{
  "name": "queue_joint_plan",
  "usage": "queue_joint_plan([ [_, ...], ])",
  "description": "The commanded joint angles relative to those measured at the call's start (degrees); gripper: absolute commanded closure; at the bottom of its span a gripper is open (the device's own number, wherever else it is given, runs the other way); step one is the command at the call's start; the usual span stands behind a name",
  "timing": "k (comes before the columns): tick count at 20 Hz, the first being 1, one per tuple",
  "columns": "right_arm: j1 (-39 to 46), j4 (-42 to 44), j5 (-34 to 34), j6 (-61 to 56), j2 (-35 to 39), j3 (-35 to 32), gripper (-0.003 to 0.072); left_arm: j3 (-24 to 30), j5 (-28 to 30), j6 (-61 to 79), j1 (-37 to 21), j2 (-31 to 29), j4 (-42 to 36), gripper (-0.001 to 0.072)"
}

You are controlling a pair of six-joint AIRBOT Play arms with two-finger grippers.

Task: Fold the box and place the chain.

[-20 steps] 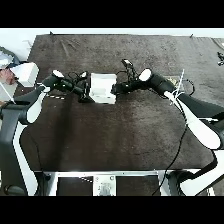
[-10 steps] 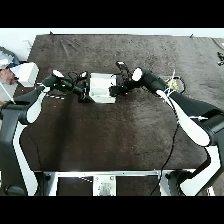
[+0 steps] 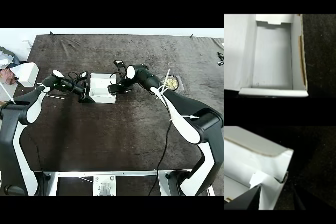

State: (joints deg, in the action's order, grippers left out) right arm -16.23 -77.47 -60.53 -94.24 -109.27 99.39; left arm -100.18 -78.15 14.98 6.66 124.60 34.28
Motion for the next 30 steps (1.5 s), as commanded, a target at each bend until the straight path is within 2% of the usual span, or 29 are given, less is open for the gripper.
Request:
queue_joint_plan([
  [1,-1.1,-2.7,-7.9,-4.9,-3.2,6.6,0.0241,0.0,-0.4,0.0,0.0,0.0,0.0,0.0339],
  [2,-1.2,-3.7,-9.3,-6.4,-3.5,7.5,0.0241,0.0,-0.4,0.0,0.0,0.0,0.0,0.0339],
  [9,-4.2,-10.4,-7.6,-15.3,-3.6,7.6,0.0242,0.0,-0.5,0.0,0.0,0.0,0.0,0.0339],
  [13,-4.5,-11.1,-8.3,-18.1,-3.7,7.6,0.0263,0.0,-0.5,0.0,0.0,0.0,0.0,0.0339],
  [14,-4.5,-11.3,-9.4,-18.3,-3.8,7.6,0.0314,0.0,-0.5,0.0,0.0,0.0,0.0,0.0339],
  [19,-4.5,-12.8,-10.0,-24.7,-4.3,7.6,0.0315,0.0,-0.5,0.0,0.0,0.0,0.0,0.0340],
  [30,-4.9,-13.7,-8.7,-28.6,-5.2,7.6,0.0317,0.0,-0.5,0.0,0.0,0.0,0.0,0.0340],
])
